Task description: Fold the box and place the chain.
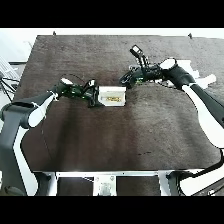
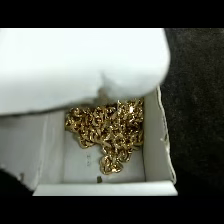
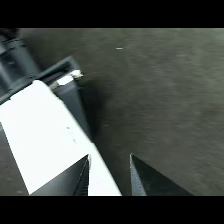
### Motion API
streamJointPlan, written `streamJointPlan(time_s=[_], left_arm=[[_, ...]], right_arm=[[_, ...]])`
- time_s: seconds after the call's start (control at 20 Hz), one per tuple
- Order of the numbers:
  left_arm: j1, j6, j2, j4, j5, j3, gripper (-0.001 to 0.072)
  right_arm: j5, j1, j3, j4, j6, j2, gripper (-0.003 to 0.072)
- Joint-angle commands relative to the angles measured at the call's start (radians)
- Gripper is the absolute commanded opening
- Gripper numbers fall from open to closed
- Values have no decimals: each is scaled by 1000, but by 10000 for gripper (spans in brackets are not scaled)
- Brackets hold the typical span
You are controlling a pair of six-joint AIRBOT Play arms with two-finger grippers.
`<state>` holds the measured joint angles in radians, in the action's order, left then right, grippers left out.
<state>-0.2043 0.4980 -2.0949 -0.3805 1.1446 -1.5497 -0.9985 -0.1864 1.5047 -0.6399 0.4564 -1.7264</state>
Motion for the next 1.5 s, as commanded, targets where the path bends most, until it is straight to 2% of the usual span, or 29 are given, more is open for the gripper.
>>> streamJointPlan(time_s=[0.0,0.5,0.75,0.9,0.95,1.45], left_arm=[[0,0,0,0,0,-1,532],[0,0,0,0,0,-1,532],[1,0,0,0,0,-1,532],[0,0,0,0,0,-1,532],[0,0,0,0,0,-1,532],[0,0,0,0,0,-1,532]], right_arm=[[-143,6,61,63,-42,-75,291],[-296,-21,62,51,-42,-100,294],[-295,-29,63,21,-47,-100,296],[-270,-33,64,0,-58,-106,306],[-250,-35,64,-10,-69,-109,337],[-116,-57,64,-27,-104,-113,336]])
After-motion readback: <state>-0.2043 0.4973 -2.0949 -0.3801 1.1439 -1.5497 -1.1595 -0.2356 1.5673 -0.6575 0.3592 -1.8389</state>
